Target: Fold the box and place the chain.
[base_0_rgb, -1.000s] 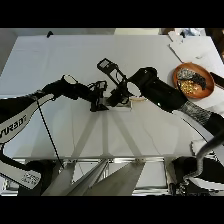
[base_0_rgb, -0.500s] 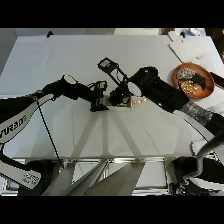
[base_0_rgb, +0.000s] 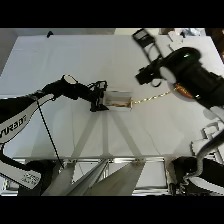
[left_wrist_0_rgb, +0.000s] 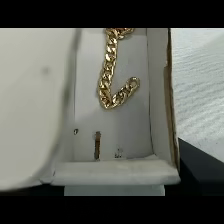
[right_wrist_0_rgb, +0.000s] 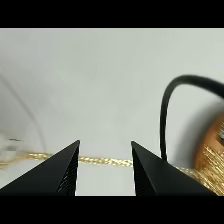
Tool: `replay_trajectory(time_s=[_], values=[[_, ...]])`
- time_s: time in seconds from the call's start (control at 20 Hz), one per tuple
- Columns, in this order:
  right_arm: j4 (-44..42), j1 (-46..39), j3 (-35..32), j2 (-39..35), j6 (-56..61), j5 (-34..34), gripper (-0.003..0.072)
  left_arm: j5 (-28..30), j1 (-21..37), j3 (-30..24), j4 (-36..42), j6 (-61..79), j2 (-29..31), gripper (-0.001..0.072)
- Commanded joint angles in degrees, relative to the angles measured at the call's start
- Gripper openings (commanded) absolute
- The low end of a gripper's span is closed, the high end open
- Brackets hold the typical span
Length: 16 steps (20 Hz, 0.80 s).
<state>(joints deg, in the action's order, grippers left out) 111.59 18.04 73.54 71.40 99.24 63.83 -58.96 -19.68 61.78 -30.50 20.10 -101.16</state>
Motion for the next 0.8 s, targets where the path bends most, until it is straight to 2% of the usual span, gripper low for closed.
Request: replay_trajectory(time_s=[0.0, 0.15, 0.35, 0.45, 0.6, 0.7, 0.75], values=[[1.53, -12.74, 0.02, -1.68, 0.63, 6.82, 0.0436, 0.0, -0.04, 0.02, 0.0, 0.0, 0.04, 0.0276], [-1.27, -23.5, 0.02, -1.55, -2.95, 6.32, 0.0486, 0.0, -0.04, 0.02, 0.0, 0.0, 0.04, 0.0276], [-10.27, -34.73, 0.02, 0.57, -3.34, 3.32, 0.0486, 0.02, -0.04, 0.02, 0.0, 0.0, 0.04, 0.0276], [-13.68, -37.64, 0.02, 3.3, -3.06, 2.49, 0.0486, 0.0, -0.04, 0.02, 0.0, 0.0, 0.04, 0.0276], [-13.05, -38.88, 0.02, 9.07, -2.27, 0.94, 0.0487, 0.0, -0.04, 0.02, 0.0, 0.0, 0.04, 0.0276], [-11.76, -39.1, 0.02, 13.42, 1.38, -0.57, 0.0541, 0.0, -0.04, 0.02, 0.0, 0.0, 0.04, 0.0276], [-11.87, -39.32, 0.02, 15.32, 2.84, -1.36, 0.0541, 0.0, -0.04, 0.02, 0.0, 0.0, 0.04, 0.0276]])
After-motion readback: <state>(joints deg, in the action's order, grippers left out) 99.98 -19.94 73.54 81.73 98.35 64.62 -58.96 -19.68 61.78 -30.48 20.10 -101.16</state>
